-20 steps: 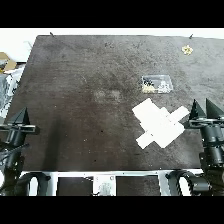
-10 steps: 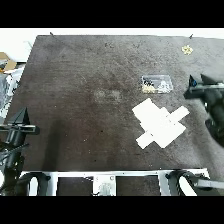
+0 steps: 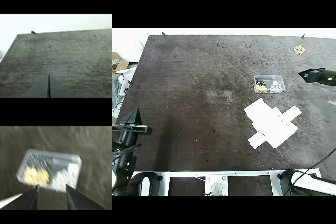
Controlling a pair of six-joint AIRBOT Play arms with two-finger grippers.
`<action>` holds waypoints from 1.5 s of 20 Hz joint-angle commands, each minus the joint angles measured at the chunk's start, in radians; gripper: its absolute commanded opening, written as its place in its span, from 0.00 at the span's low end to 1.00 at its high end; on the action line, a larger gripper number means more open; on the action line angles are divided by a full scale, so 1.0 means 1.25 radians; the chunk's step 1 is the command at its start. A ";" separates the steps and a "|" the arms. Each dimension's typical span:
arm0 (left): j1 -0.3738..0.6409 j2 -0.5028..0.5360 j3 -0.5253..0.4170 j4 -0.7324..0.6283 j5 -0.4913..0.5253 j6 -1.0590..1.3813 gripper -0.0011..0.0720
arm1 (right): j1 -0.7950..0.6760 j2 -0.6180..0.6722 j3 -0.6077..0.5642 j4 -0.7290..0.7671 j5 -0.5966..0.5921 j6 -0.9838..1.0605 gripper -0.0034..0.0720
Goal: Fold the box and place the chain.
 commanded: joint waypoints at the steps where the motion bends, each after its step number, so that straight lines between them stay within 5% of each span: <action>1: 0.000 0.001 0.000 0.000 0.000 0.000 0.03 | -0.055 -0.186 0.248 -0.251 0.309 0.109 0.54; 6: 0.000 0.001 0.000 0.000 0.000 0.000 0.03 | -0.054 -0.369 0.412 -0.340 0.437 0.082 0.54; 10: 0.000 0.001 0.000 0.000 0.000 0.000 0.03 | -0.053 -0.450 0.401 -0.318 0.532 -0.007 0.54; 19: 0.000 0.001 0.000 0.000 0.000 0.000 0.03 | -0.050 -0.452 0.289 -0.303 0.589 -0.130 0.54; 21: 0.000 0.001 0.000 0.000 0.000 0.000 0.03 | -0.049 -0.452 0.258 -0.290 0.584 -0.155 0.46; 27: 0.000 0.001 0.000 0.000 0.000 0.000 0.03 | -0.027 -0.486 0.226 -0.287 0.570 -0.201 0.46; 28: 0.000 0.001 0.000 0.000 0.000 0.000 0.03 | -0.016 -0.485 0.226 -0.294 0.570 -0.202 0.32; 30: 0.000 0.001 0.000 0.000 0.000 0.000 0.03 | 0.008 -0.485 0.226 -0.307 0.579 -0.208 0.24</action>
